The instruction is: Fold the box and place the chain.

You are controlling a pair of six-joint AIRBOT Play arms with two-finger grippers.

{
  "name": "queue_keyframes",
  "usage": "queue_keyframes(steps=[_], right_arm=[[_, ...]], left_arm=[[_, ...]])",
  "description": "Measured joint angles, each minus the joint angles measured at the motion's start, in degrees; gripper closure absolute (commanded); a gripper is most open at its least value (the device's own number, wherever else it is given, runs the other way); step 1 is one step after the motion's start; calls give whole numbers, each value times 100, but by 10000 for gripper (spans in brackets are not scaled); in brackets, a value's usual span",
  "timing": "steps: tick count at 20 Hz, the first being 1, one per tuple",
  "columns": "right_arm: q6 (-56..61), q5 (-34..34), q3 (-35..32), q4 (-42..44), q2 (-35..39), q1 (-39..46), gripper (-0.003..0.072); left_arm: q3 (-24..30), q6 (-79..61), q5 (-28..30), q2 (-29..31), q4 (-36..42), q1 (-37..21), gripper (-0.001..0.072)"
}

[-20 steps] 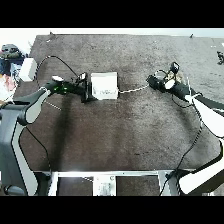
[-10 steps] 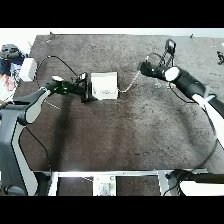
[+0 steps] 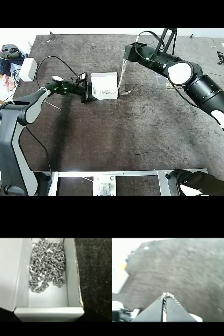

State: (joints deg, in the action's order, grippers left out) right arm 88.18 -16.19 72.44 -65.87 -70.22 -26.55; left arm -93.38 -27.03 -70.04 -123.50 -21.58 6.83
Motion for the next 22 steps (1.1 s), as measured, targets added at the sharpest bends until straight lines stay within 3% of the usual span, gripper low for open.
queue_keyframes(steps=[5,13,20,21,22], right_arm=[[-11,595,188,-42,-7,-411,675],[-15,916,970,-59,-566,-608,675],[-13,308,1128,-275,-885,-621,674],[-15,133,1132,-317,-966,-621,661],[-13,-76,1130,-374,-1064,-621,454]], left_arm=[[0,0,0,0,0,0,492],[0,-2,0,0,0,0,492],[0,0,0,0,0,0,492],[0,0,0,0,0,0,492],[0,0,0,0,0,0,492]])
